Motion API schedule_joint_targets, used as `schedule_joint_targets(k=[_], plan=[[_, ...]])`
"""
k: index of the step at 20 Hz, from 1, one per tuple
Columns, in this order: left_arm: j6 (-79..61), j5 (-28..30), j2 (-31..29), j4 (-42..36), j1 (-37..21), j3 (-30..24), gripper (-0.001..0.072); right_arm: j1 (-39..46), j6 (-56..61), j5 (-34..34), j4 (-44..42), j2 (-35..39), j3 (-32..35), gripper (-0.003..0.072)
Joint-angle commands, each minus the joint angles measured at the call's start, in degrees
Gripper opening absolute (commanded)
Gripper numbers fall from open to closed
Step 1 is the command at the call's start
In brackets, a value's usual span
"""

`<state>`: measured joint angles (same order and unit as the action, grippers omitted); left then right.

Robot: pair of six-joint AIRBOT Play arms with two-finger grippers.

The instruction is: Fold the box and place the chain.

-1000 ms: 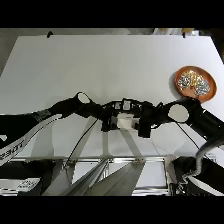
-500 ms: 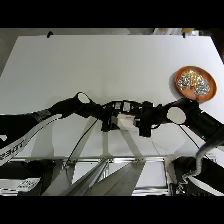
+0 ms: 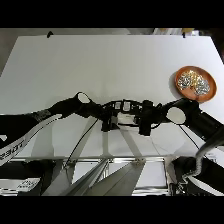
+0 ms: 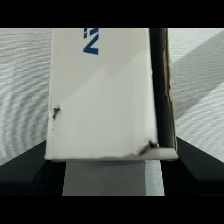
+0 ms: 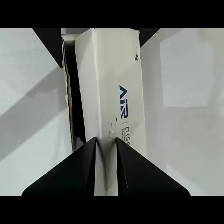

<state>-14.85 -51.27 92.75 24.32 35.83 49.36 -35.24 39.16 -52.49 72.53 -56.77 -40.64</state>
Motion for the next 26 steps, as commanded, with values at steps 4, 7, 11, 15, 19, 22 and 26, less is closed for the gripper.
schedule_joint_targets(k=[4, 7, 11, 15, 19, 22, 26], plan=[[-0.2, 0.0, 0.0, 0.1, 0.0, 0.1, 0.0273, 0.0, 0.0, -0.6, 0.7, 0.0, 0.3, 0.0106], [-0.2, 0.0, 0.0, 0.1, 0.0, 0.1, 0.0273, 0.0, 0.0, 0.2, 0.5, 0.0, 3.0, 0.0152], [-0.2, 0.0, 0.0, 0.1, 0.0, 0.1, 0.0273, 0.0, -0.1, 0.0, -2.5, 0.4, 3.8, 0.0325], [-0.2, 0.0, 0.0, 0.1, 0.0, 0.1, 0.0273, 0.0, -0.2, 0.2, -4.5, 4.0, 3.8, 0.0328], [-0.2, 0.0, 0.0, 0.1, 0.0, 0.1, 0.0273, 0.0, 0.0, 0.7, -4.5, 4.9, 3.8, 0.0128], [-0.2, 0.0, 0.0, 0.1, 0.0, 0.1, 0.0273, 0.0, 0.6, 3.3, -4.6, 3.3, 3.8, 0.0035], [-0.2, 0.0, 0.0, 0.1, 0.0, 0.0, 0.0273, 0.0, 4.5, 2.6, -4.8, -1.7, 3.8, 0.0035]])
